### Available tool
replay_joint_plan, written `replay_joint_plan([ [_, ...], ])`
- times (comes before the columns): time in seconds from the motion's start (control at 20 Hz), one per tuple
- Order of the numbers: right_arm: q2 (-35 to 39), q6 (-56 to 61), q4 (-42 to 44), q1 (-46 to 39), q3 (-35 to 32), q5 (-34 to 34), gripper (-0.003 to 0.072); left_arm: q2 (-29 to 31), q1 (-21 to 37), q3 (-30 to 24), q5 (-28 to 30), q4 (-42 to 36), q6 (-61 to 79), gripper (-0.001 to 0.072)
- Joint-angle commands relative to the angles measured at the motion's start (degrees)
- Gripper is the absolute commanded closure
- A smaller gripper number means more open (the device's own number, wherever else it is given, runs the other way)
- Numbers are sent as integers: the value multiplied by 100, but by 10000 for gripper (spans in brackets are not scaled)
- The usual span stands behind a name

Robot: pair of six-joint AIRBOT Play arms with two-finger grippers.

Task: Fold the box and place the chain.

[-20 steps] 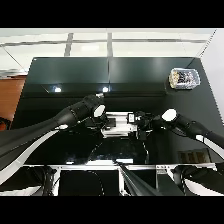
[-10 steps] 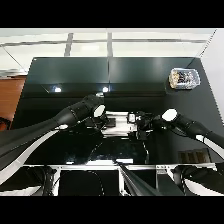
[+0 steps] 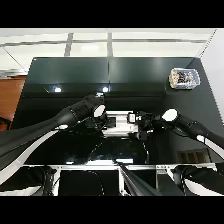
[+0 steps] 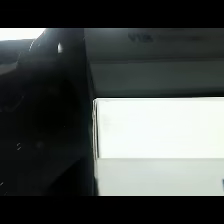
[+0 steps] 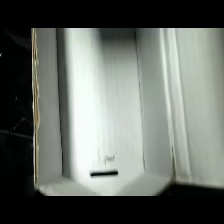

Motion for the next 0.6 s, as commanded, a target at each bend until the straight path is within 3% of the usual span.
replay_joint_plan([
  [0.0, 407, 470, -387, -92, 7, 330, 22, 28, 37, 55, -57, 72, 68, 689],
  [0.25, 686, 584, -603, -267, 4, 424, 23, -4, 39, 109, -157, 275, 59, 689],
  [0.55, 579, 107, 247, -267, 4, 387, 25, -15, 39, 109, -105, 269, 59, 687],
])
